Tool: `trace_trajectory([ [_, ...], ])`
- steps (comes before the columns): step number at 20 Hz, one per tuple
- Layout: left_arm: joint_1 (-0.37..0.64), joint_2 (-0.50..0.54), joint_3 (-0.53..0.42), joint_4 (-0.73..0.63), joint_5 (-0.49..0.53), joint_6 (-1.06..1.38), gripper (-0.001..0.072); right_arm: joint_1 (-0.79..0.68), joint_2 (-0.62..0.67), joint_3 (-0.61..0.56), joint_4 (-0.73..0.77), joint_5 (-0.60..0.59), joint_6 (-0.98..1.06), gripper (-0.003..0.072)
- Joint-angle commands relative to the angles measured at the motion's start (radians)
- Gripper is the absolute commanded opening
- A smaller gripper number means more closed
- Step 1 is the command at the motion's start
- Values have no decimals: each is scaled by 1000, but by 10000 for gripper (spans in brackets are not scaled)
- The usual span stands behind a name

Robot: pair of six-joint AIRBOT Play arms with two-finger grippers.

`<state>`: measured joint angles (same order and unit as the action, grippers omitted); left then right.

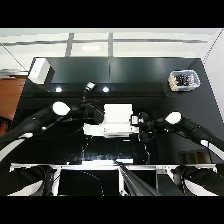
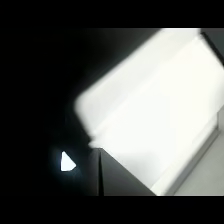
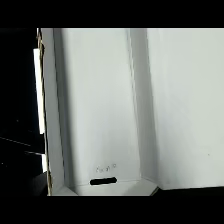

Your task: Fold the box and place the chain.

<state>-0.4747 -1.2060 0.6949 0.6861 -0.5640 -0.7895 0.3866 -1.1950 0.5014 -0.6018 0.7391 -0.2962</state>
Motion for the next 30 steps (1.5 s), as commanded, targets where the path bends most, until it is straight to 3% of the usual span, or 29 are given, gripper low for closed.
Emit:
trace_trajectory([
  [1, 138, 132, 8, 178, -138, -84, 30, 1, 0, 0, 3, 0, 1, 529],
  [5, 271, 189, -1, 177, -480, 105, 34, 1, 0, 0, 7, 0, 1, 529],
  [6, 268, 188, -15, 176, -515, 175, 186, 1, 0, 0, 7, 0, 0, 529],
  [7, 250, 188, -29, 164, -515, 226, 522, 1, 0, 0, 7, 1, 1, 529],
  [8, 223, 187, -38, 163, -492, 270, 707, 1, 0, 0, 7, 0, 0, 529],
  [14, 9, 120, -74, 199, -235, 702, 695, 1, 0, 0, 7, 0, 1, 529],
  [22, -76, -5, -74, 188, -151, 715, 678, 1, 0, 0, 7, 0, 1, 529],
  [23, -84, -7, -74, 187, -145, 715, 650, 1, 0, 0, 7, 0, 1, 529],
  [25, -94, -8, -74, 179, -143, 715, 479, 1, 0, 0, 7, 0, 1, 529],
  [27, -96, -9, -74, 164, -141, 712, 360, 1, 0, 0, 7, 0, 1, 529],
  [30, -96, -9, -74, 101, -137, 711, 344, 1, 0, 0, 7, 0, 1, 529],
])
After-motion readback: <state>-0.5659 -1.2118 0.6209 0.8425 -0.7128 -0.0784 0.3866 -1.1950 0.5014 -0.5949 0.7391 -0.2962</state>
